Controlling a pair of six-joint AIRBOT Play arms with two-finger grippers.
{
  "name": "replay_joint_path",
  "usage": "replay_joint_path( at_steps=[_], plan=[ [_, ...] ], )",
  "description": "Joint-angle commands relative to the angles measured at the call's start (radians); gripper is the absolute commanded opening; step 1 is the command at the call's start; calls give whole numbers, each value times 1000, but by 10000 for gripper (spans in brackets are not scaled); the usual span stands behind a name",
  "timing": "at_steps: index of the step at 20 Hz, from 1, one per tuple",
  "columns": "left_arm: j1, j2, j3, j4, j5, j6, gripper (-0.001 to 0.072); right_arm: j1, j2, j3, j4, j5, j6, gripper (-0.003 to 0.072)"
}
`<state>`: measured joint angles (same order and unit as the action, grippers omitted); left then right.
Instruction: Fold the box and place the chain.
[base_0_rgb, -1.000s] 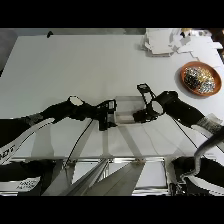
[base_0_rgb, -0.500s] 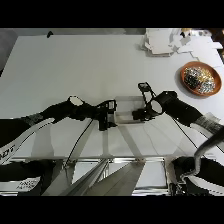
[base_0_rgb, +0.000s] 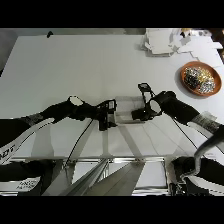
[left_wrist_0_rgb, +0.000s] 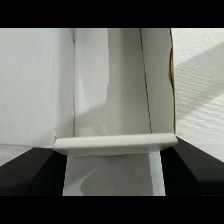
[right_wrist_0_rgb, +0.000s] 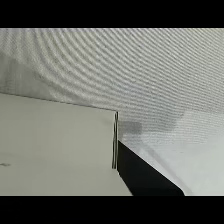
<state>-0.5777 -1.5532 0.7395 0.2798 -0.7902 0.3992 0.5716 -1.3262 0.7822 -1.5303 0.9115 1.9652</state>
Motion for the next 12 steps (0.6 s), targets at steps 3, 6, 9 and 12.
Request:
replay_joint_path(
  at_steps=[3,6,9,12],
  plan=[
    [1,0,0,1,1,0,209,0,-2,1,16,-4,2,102],
    [1,0,0,1,1,0,208,0,-2,1,16,2,2,19],
    [1,0,0,1,1,0,208,0,2,1,18,5,1,95],
    [1,0,0,1,1,0,208,0,35,1,15,32,-40,337]
  ],
)
